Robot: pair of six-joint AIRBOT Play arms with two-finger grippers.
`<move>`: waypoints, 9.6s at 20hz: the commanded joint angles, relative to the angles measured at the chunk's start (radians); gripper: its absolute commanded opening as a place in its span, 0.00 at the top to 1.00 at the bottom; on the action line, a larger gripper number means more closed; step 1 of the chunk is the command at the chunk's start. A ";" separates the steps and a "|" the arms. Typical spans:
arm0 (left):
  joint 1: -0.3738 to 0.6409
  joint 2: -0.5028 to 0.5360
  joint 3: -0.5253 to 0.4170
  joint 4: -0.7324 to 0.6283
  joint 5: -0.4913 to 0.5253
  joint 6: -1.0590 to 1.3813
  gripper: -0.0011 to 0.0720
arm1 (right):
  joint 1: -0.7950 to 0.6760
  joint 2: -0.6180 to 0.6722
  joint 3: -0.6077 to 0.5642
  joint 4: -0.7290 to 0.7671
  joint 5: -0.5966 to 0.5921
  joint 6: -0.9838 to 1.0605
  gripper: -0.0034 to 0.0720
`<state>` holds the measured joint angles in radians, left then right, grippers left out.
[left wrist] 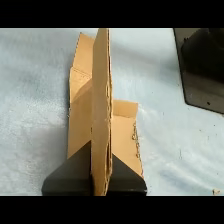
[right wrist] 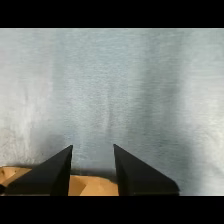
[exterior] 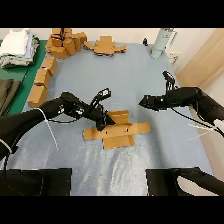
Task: Fold the box.
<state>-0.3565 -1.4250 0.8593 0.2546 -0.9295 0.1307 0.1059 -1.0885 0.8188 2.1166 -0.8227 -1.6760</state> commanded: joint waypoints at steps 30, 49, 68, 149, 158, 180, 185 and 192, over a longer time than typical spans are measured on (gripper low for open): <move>-0.005 -0.126 0.113 0.098 -0.043 -0.061 0.97 | 0.002 -0.009 0.000 0.011 0.002 -0.017 0.43; 0.018 -0.096 0.118 0.087 -0.050 -0.071 0.97 | 0.002 -0.008 0.000 0.008 -0.049 -0.064 0.95; -0.031 -0.096 0.100 0.082 -0.024 -0.080 0.97 | 0.002 -0.008 0.000 0.011 -0.027 -0.071 0.95; -0.031 -0.096 0.085 0.082 -0.022 -0.079 0.97 | 0.626 0.206 -0.251 -0.594 0.064 -0.438 0.00; -0.030 -0.096 0.085 0.082 -0.022 -0.079 0.97 | 0.350 0.115 -0.251 -0.036 0.048 -1.112 0.00; -0.030 -0.096 0.085 0.082 -0.022 -0.079 0.97 | 0.331 0.031 -0.251 -0.009 -0.014 -1.186 0.01; -0.031 -0.096 0.085 0.082 -0.023 -0.079 0.97 | 0.333 -0.018 -0.251 -0.009 0.015 -1.187 0.01; -0.031 -0.096 0.085 0.082 -0.023 -0.079 0.97 | 0.351 -0.026 -0.251 -0.011 0.034 -1.257 0.03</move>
<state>-0.3870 -1.5204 0.9447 0.3370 -0.9516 0.0513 0.4530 -1.1114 0.5674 2.1067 -0.7979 -2.8975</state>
